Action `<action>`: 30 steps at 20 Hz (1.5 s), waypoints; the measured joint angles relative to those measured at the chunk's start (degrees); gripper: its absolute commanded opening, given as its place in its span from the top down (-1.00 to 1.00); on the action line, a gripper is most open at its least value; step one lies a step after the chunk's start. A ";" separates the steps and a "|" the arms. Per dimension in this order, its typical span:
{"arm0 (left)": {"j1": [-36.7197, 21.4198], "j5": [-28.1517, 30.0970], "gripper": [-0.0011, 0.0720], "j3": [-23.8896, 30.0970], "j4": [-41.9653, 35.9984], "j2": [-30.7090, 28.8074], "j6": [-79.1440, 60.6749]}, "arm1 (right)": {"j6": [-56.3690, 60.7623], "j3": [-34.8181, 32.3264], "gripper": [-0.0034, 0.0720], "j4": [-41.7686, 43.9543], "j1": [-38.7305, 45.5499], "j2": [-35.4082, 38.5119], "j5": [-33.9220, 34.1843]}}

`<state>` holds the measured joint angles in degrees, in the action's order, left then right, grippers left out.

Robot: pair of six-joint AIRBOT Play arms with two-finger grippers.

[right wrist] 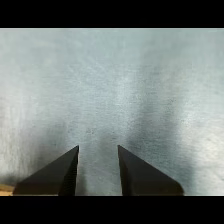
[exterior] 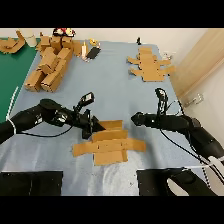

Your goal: Fold the box.

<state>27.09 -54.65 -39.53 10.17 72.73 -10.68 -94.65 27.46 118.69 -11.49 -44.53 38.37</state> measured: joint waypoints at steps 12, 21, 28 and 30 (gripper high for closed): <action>3.43 8.76 0.94 3.32 -1.07 -2.27 -10.51 | 0.28 0.04 -0.05 0.66 0.04 -2.49 -1.09; 5.27 14.49 0.94 0.61 -0.13 -2.56 -14.05 | 0.31 0.04 -0.05 0.81 0.04 -2.49 -1.49; 6.69 15.15 0.94 3.50 0.63 -2.58 -14.21 | 0.31 0.04 -0.05 1.40 0.04 -2.49 -1.81; 6.75 15.23 0.94 4.35 0.31 -2.60 -14.21 | 0.31 0.04 -0.05 1.49 0.04 -2.49 -1.86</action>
<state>33.85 -39.42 -35.18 10.48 70.13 -24.88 -94.35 27.51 120.18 -11.44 -47.03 36.51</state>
